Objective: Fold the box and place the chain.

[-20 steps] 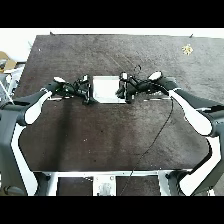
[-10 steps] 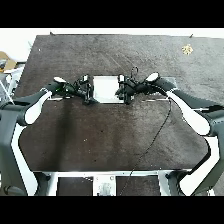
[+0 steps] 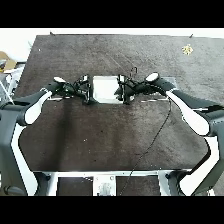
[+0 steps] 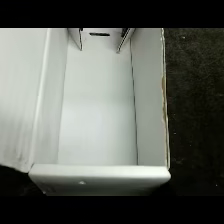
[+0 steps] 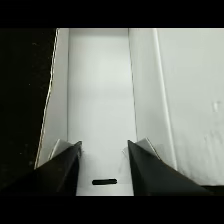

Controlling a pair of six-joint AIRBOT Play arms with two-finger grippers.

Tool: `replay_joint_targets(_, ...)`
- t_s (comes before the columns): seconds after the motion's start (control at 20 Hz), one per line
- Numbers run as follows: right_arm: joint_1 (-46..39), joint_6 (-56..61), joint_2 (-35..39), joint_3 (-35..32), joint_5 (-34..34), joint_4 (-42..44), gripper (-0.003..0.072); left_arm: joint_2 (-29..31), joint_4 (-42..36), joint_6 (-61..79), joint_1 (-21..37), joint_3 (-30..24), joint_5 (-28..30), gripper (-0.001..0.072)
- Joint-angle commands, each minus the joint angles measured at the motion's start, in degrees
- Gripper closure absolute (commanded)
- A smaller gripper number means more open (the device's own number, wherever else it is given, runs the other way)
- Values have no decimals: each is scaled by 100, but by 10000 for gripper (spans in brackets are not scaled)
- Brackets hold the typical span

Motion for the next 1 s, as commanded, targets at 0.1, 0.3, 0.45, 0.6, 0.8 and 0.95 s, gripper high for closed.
replay_joint_targets(0.1,15,-35,-7,4,55,24,55,4,-9,-4,-2,2,26,546)
replay_joint_targets(0.3,13,-35,-7,4,-50,22,54,4,-9,-4,-2,2,26,545)
replay_joint_targets(0.45,4,-22,-4,4,-68,-46,158,4,-9,-4,-2,2,26,546)
replay_joint_targets(0.6,-79,723,98,7,-59,-490,542,4,-9,-4,-2,2,26,546)
replay_joint_targets(0.8,-249,2070,678,4,192,-1207,682,4,-9,-4,-2,2,28,546)
replay_joint_targets(0.95,-330,3670,1307,7,236,-1974,683,4,-7,-4,-2,2,28,545)
